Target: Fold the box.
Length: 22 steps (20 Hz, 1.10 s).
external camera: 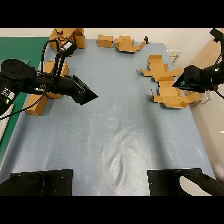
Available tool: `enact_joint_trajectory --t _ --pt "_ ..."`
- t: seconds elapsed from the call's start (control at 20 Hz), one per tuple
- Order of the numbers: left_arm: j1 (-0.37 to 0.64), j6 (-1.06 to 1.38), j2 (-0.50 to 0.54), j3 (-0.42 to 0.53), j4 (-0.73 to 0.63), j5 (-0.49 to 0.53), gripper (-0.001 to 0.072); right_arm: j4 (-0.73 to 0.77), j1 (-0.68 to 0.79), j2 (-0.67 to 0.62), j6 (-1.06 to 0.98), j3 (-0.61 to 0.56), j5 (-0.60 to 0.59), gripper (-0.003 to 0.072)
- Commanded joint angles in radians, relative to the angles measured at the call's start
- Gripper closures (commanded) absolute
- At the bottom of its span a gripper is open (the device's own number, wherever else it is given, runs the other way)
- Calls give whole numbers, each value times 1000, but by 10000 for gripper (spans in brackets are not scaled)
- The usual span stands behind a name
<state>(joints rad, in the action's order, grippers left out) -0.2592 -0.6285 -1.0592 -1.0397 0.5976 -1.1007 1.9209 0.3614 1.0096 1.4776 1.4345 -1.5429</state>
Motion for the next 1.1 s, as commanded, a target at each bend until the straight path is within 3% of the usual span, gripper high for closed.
enact_joint_trajectory --t 0.0,0.2,0.3,0.4,0.45,0.55,0.75,0.8,0.9,1.05 --pt "-1 0 0 -1 0 0 26 -2 0 2 -1 0 53 341" --pt "-1 0 0 -1 0 6 26 -3 0 24 -3 0 136 341" --pt "-3 0 0 -1 -5 68 26 -8 1 48 -3 0 162 348" --pt "-2 0 0 -1 -16 72 26 -14 16 81 -3 0 161 458" --pt "-3 0 0 -1 -17 70 26 -15 42 101 -3 0 161 464" --pt "-3 0 0 -1 -29 85 26 -32 151 142 12 0 156 463" --pt "-3 -17 0 -1 -30 75 26 -3 525 271 95 78 132 451" --pt "-3 -39 0 -1 -30 76 26 3 608 317 129 125 118 442" --pt "-1 -73 0 -1 -29 77 26 -1 709 409 185 225 94 195" --pt "-1 -79 0 0 -29 77 26 91 752 562 263 357 66 165"
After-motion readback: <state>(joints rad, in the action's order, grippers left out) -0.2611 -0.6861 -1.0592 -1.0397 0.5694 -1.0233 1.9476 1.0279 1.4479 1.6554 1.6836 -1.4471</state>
